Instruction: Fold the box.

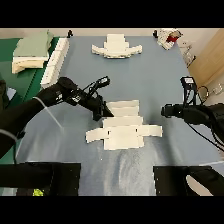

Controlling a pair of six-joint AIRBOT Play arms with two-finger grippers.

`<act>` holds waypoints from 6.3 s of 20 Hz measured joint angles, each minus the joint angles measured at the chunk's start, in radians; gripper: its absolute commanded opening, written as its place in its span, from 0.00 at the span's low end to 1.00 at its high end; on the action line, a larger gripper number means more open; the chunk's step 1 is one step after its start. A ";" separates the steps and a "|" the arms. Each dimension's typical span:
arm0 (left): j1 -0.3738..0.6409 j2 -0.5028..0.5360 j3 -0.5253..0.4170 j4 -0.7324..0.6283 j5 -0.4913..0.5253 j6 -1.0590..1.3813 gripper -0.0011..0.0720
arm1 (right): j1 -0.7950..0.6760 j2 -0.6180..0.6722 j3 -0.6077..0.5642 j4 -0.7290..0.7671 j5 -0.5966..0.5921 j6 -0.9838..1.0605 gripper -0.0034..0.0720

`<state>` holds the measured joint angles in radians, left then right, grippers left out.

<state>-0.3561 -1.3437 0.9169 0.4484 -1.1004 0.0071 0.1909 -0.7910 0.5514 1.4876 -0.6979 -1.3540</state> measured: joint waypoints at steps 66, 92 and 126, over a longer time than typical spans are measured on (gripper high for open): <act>-0.076 0.180 -0.357 -0.104 0.209 0.299 0.03 | 0.832 0.085 -0.083 0.185 -0.283 -0.317 0.95; -0.076 0.180 -0.357 -0.104 0.209 0.298 0.03 | 0.865 -0.014 -0.026 -0.225 -0.179 0.022 1.00; -0.076 0.180 -0.357 -0.104 0.209 0.298 0.03 | 0.272 -0.219 -0.027 0.708 -0.223 -1.587 1.00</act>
<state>-0.4316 -1.1641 0.5602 0.3443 -0.8913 0.3054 0.4625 -1.0096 0.5243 2.1952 -0.9211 -2.9406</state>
